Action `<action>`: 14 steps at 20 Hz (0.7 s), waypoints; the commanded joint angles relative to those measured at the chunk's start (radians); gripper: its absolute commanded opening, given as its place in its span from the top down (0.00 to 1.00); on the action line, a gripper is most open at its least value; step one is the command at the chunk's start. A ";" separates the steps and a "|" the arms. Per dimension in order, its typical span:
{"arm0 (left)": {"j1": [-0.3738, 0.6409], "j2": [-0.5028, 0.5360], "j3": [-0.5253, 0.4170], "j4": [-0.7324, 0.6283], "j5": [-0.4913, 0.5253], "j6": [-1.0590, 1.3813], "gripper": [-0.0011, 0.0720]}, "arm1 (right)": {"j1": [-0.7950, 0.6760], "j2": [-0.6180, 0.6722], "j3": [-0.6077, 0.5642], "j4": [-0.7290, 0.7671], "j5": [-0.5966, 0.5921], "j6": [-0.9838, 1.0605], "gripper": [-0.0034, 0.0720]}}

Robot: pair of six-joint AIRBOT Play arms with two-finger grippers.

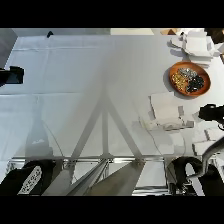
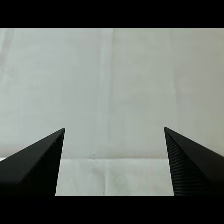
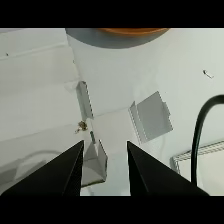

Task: Fold the box and place the chain.

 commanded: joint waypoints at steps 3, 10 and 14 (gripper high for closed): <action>0.000 0.001 0.001 0.000 0.000 0.000 0.03 | -0.001 -0.296 0.054 -0.088 0.010 0.000 0.55; 0.000 0.001 0.001 0.000 0.000 0.000 0.03 | -0.164 -0.645 0.352 -0.087 0.188 -0.097 0.49; 0.000 0.002 0.001 0.000 0.000 0.000 0.03 | -0.344 -0.705 0.384 0.032 0.164 -0.181 0.43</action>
